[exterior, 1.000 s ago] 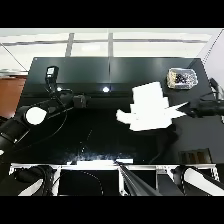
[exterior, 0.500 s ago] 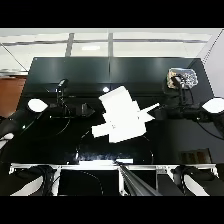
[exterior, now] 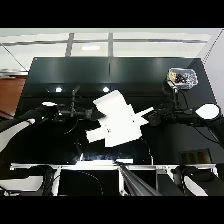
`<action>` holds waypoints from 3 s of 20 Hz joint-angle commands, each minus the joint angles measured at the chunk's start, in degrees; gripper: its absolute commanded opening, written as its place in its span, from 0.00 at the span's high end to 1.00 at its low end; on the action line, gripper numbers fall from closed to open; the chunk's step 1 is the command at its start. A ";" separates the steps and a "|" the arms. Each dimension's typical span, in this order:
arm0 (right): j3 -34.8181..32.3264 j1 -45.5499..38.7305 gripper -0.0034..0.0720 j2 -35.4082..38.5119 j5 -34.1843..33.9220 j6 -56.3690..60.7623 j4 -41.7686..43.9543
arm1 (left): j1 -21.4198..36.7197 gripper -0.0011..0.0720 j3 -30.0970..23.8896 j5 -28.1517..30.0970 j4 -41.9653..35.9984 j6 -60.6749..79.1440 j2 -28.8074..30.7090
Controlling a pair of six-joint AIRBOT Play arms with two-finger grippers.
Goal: Fold the box and place the chain.
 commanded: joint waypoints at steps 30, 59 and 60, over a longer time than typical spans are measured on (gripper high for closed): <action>16.79 -13.51 0.03 0.04 -1.09 3.21 -31.08 | -19.43 0.95 21.07 5.42 42.40 -5.84 6.16; 0.52 12.24 0.03 -11.82 -1.07 -48.74 -14.40 | -18.01 0.94 21.18 11.96 42.82 14.75 2.29; 0.52 12.39 0.03 -12.24 -0.81 -48.76 -14.40 | -18.01 0.94 21.18 11.93 42.82 14.75 2.29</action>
